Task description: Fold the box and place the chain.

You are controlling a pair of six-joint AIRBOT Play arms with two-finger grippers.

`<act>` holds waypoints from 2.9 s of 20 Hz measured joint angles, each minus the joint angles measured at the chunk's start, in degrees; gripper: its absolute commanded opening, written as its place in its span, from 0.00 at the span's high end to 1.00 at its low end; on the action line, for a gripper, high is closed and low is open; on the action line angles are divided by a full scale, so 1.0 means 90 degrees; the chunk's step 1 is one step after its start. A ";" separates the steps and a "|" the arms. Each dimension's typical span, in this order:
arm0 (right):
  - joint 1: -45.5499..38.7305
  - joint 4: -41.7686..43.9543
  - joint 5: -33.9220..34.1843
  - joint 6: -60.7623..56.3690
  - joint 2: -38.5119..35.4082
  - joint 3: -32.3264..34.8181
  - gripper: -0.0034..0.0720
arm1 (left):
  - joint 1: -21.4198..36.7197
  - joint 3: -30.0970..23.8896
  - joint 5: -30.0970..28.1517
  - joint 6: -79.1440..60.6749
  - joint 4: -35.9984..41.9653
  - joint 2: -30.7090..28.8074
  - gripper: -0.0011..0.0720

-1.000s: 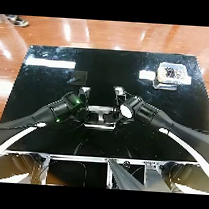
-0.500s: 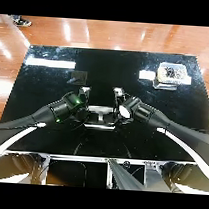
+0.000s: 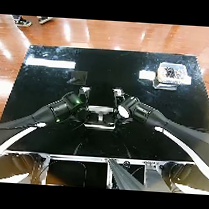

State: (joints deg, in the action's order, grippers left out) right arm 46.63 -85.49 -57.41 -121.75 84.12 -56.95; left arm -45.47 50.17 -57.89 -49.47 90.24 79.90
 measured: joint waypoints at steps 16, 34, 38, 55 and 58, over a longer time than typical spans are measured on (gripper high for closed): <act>-0.0002 0.0262 0.0075 0.0287 0.0034 -0.0005 0.46 | 0.0000 0.0000 0.0005 0.0000 0.0000 -0.0002 0.95; -0.0002 0.0272 -0.0294 0.0308 0.0041 -0.0243 0.65 | 0.0002 0.0000 -0.0010 0.0017 0.0005 0.0000 0.95; 0.0002 0.0308 -0.0342 0.0413 0.0034 -0.0248 0.20 | 0.0002 0.0000 -0.0012 -0.0032 0.0000 0.0000 0.95; -0.0228 -0.1268 -0.2875 0.1338 -0.3276 0.0022 0.20 | 0.0000 0.0000 -0.0010 -0.0002 0.0002 0.0000 0.95; -0.0495 -0.1418 -0.3075 0.1263 -0.3589 0.0097 0.20 | 0.0000 0.0000 -0.0015 -0.0002 0.0002 0.0000 0.95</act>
State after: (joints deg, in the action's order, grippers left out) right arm 42.17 -98.26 -85.08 -110.39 51.81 -56.07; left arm -45.47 50.17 -58.02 -49.50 90.26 79.90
